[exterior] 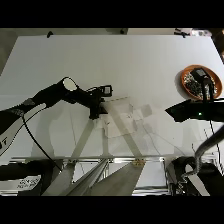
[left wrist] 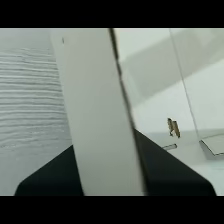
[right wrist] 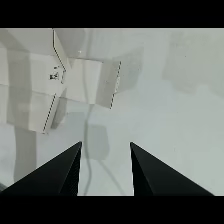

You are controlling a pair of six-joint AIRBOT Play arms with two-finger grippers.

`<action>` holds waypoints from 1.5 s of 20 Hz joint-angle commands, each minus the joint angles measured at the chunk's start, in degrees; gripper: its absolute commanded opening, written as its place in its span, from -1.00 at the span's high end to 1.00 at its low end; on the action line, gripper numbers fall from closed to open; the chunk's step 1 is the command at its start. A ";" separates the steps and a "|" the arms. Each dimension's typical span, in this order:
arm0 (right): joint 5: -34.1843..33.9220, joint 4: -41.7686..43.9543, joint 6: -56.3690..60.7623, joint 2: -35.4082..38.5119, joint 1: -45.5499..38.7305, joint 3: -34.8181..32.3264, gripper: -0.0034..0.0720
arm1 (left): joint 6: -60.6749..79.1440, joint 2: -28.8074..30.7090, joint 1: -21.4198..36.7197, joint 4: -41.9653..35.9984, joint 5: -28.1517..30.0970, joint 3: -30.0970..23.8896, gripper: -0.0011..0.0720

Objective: Fold the box and place the chain.

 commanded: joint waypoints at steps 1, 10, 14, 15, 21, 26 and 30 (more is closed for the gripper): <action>0.02 0.02 0.02 0.04 -0.04 0.07 0.00 | 0.02 -0.37 -0.15 0.11 -1.05 0.02 0.41; -0.20 0.00 0.02 0.04 -0.04 0.07 0.00 | 4.96 1.51 -3.61 2.64 4.13 0.04 0.96; -0.24 -0.02 0.02 0.04 -0.04 0.07 0.00 | 4.94 3.39 -3.56 2.64 10.51 0.04 0.96; -0.24 -0.04 0.02 0.04 -0.04 0.07 0.00 | 4.94 3.26 -3.56 2.64 10.78 0.04 0.96; -0.96 -0.02 0.02 0.04 -0.04 0.07 0.00 | 4.55 2.45 -3.58 2.62 9.94 0.04 0.96; -0.96 -0.02 0.02 0.04 -0.04 0.07 0.00 | 4.50 2.43 -3.56 2.64 9.77 0.02 0.95; -0.96 -0.04 0.02 0.04 -0.04 0.07 0.00 | 2.34 1.01 -3.56 2.62 8.44 0.04 0.95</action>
